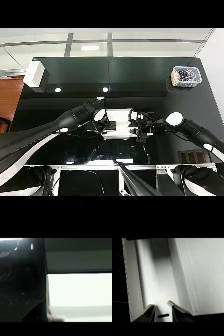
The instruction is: Fold the box and place the chain.
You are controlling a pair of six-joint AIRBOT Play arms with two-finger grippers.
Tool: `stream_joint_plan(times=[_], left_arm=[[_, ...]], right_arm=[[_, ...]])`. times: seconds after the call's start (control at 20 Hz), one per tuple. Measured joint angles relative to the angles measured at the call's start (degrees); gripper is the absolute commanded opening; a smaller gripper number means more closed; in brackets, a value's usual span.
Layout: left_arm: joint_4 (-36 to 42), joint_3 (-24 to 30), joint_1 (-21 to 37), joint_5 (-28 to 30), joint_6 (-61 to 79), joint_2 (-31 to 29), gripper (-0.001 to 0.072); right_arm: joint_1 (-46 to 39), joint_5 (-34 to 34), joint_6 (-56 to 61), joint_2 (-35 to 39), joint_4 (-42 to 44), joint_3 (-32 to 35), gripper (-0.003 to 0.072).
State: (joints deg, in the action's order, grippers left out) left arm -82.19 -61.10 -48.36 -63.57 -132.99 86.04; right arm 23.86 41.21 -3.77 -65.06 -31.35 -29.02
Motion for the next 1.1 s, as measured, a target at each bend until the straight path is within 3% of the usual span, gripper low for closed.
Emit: stream_joint_plan(times=[0.15,0.25,0.3,0.35,0.4,0.45,0.5,0.55,0.65,0.9,1.1], left_arm=[[0.26,0.00,-0.02,0.37,0.04,0.00,0.0030],[0.39,0.00,-0.02,0.48,0.04,0.00,0.0030],[0.42,0.00,-0.02,0.63,0.04,0.00,0.0030],[0.42,0.00,-0.02,0.61,0.04,0.00,0.0029],[0.42,0.00,-0.02,0.55,0.07,0.00,0.0030],[0.42,0.00,-0.02,0.61,0.04,0.00,0.0030],[0.42,0.00,-0.02,0.66,0.07,0.00,0.0030],[0.39,0.00,-0.02,0.52,0.11,0.00,0.0030],[0.37,0.00,-0.02,0.52,0.15,0.00,0.0030],[0.22,0.00,0.04,0.35,0.44,0.00,0.0031],[-0.04,0.00,0.33,-0.07,1.05,0.00,0.0030]], right_arm=[[0.07,-0.26,-0.09,-1.03,1.49,0.00,0.0242],[0.11,-0.42,-0.09,-1.31,1.90,0.00,0.0413],[0.11,-0.48,-0.15,-1.42,2.10,0.00,0.0408],[0.11,-0.74,-0.20,-1.46,2.21,0.00,0.0215],[0.11,-1.01,-0.20,-1.49,2.16,0.00,0.0261],[0.11,-1.33,-0.15,-1.55,2.19,0.00,0.0426],[0.11,-1.16,-0.17,-1.60,2.38,0.00,0.0382],[0.11,-1.05,-0.22,-1.60,2.32,0.00,0.0112],[0.11,-1.44,-0.07,-1.60,2.21,0.00,0.0011],[-2.03,2.05,10.80,0.55,0.35,-1.05,0.0014],[-12.31,10.10,28.20,5.11,-6.54,-4.66,0.0014]])
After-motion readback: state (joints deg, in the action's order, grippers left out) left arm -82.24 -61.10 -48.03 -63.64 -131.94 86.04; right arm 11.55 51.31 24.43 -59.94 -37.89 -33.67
